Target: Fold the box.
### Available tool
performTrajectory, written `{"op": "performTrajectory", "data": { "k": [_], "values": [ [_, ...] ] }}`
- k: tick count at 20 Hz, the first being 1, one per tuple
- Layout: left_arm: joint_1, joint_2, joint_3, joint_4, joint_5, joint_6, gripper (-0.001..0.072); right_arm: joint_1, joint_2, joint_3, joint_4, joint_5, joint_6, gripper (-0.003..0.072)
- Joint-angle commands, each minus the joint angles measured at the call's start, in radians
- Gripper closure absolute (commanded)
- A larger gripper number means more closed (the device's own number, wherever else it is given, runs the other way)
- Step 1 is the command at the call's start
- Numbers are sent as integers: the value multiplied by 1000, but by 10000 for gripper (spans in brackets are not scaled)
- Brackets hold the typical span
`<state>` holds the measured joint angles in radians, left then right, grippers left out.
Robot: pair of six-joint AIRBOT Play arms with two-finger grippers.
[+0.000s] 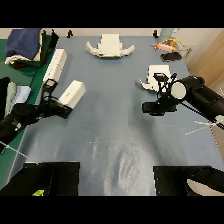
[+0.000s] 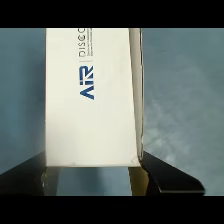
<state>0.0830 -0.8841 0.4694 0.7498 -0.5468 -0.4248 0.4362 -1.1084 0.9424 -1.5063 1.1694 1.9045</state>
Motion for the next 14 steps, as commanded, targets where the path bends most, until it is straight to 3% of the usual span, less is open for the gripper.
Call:
{"op": "performTrajectory", "data": {
  "k": [1,4,8,14],
  "values": [
    [271,19,1,241,-134,-224,263,0,-1,1,0,0,1,682],
    [361,19,1,239,-135,-222,263,0,-1,1,0,0,1,682],
    [366,-16,8,237,13,-223,263,0,-1,1,0,0,1,682],
    [362,-264,182,139,46,-209,263,0,-1,1,0,0,1,682]
  ]
}}
